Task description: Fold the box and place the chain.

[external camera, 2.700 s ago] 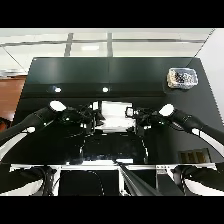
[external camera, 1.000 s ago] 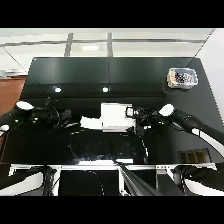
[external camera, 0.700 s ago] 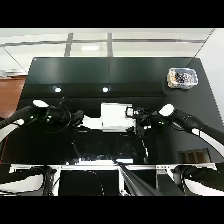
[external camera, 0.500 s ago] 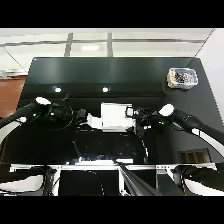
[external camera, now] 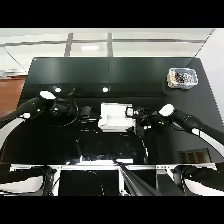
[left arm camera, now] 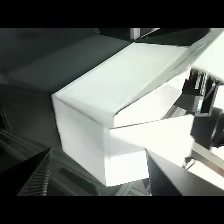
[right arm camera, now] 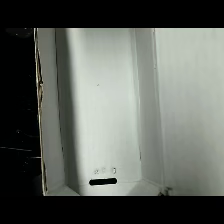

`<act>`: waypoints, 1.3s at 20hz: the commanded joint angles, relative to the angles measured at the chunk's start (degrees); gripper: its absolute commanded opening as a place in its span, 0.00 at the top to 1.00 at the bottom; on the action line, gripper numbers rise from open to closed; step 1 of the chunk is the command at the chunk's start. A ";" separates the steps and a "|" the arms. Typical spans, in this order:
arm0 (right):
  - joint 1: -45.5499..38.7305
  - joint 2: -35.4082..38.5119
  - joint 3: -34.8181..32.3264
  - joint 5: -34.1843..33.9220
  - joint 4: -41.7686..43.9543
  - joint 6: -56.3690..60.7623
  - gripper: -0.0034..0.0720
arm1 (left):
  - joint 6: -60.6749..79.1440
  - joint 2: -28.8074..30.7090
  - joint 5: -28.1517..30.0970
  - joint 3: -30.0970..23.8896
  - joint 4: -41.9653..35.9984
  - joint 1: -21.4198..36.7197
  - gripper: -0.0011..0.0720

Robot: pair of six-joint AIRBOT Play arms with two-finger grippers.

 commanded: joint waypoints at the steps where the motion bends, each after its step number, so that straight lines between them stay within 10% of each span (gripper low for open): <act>1: 0.02 -0.02 0.02 0.00 0.02 0.02 0.32 | -9.01 -0.04 1.97 3.39 6.84 -4.26 0.13; 4: 0.02 -0.02 0.02 0.00 0.02 0.02 0.32 | -13.22 -0.04 2.58 6.16 10.16 -7.50 0.31; 18: 0.02 -0.02 0.02 0.00 0.02 0.00 0.32 | -37.22 -0.07 3.65 13.60 30.53 -16.26 0.33; 20: 0.02 -0.02 0.02 0.00 0.02 0.00 0.32 | -39.04 -0.07 4.11 13.60 31.39 -16.37 0.53; 26: 0.02 -0.02 0.02 0.00 0.02 0.00 0.32 | -44.30 -0.11 6.29 13.60 34.03 -18.97 0.54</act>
